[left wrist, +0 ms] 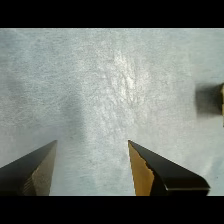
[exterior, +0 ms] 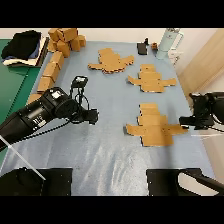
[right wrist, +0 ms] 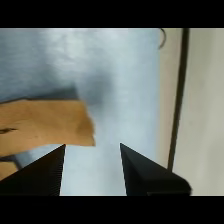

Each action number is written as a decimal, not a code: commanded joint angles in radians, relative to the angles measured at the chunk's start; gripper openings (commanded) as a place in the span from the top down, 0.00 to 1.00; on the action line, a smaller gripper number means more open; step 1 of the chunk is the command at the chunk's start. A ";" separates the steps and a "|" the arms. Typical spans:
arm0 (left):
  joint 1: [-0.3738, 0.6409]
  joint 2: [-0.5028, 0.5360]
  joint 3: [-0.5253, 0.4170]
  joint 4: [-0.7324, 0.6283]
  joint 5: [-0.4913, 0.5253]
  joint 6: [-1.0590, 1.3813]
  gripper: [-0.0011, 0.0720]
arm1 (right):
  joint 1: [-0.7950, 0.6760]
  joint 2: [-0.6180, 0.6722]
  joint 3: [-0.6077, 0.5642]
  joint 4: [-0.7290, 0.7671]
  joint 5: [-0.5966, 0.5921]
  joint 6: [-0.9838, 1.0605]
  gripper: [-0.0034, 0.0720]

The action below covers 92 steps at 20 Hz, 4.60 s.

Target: Fold the box.

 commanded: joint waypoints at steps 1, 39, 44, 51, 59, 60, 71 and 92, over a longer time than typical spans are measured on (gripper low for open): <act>0.000 0.001 0.000 -0.002 0.013 0.000 0.02 | -0.016 -0.059 0.010 0.182 0.061 -0.182 0.28; 0.330 -0.086 0.035 -0.369 -0.058 0.425 0.02 | 0.566 -0.114 -0.077 0.977 0.229 -0.482 0.95; 0.475 -0.187 0.019 -0.582 -0.058 0.610 0.02 | 0.613 -0.095 -0.124 0.982 0.291 -0.478 0.95; 0.510 -0.212 0.008 -0.611 -0.063 0.680 0.02 | 0.610 0.107 -0.226 0.973 0.348 -0.475 0.95; 0.512 -0.246 -0.121 -0.934 0.071 1.020 0.02 | 0.610 0.237 -0.375 0.974 0.412 -0.455 0.95; 0.512 -0.270 -0.123 -0.985 0.061 1.068 0.02 | 0.611 0.243 -0.375 0.975 0.410 -0.455 0.95; 0.509 -0.476 -0.122 -1.293 0.034 1.360 0.02 | 0.611 0.299 -0.375 0.969 0.406 -0.455 0.95; 0.505 -0.580 -0.043 -1.328 -0.206 1.539 0.87 | 0.611 0.295 -0.375 0.932 0.394 -0.455 0.95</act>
